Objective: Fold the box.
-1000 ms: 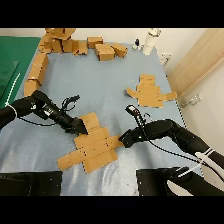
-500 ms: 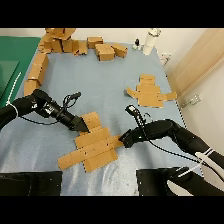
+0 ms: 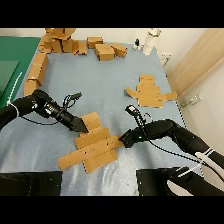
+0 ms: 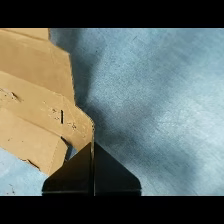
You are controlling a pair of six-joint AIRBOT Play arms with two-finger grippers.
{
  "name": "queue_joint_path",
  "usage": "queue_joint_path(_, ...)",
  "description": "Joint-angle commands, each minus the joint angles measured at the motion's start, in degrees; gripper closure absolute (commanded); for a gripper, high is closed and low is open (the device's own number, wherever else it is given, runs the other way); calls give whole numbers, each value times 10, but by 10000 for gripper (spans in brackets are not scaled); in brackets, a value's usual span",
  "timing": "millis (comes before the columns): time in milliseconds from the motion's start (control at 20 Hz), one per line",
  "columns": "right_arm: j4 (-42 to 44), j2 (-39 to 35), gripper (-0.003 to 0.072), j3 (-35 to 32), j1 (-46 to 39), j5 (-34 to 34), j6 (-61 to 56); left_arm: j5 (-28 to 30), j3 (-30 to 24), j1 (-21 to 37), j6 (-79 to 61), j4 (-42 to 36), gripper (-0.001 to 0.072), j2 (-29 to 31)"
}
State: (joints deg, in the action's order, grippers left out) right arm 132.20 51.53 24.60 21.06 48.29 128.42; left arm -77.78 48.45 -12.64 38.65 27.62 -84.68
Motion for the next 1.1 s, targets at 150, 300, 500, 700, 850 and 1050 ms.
queue_joint_path(150, 0, 0, 686, 0, 0, 0, 0, -5, 1, -2, -21, 2, 606, -15)
queue_joint_path(300, 0, 0, 685, 0, 0, 0, 0, 3, 2, -1, -21, 2, 606, -15)
queue_joint_path(500, -5, 0, 685, 0, 0, 0, 0, 5, 15, -1, -20, 0, 604, -15)
queue_joint_path(700, -8, 0, 685, 0, 0, 0, 0, 8, 25, -1, -18, -8, 576, -15)
queue_joint_path(850, -8, 0, 685, 0, 0, 0, 0, 7, 25, -1, -19, -7, 606, -15)
queue_joint_path(1050, -8, 0, 685, 0, 0, -1, -5, -2, 25, -2, -20, -6, 606, -15)
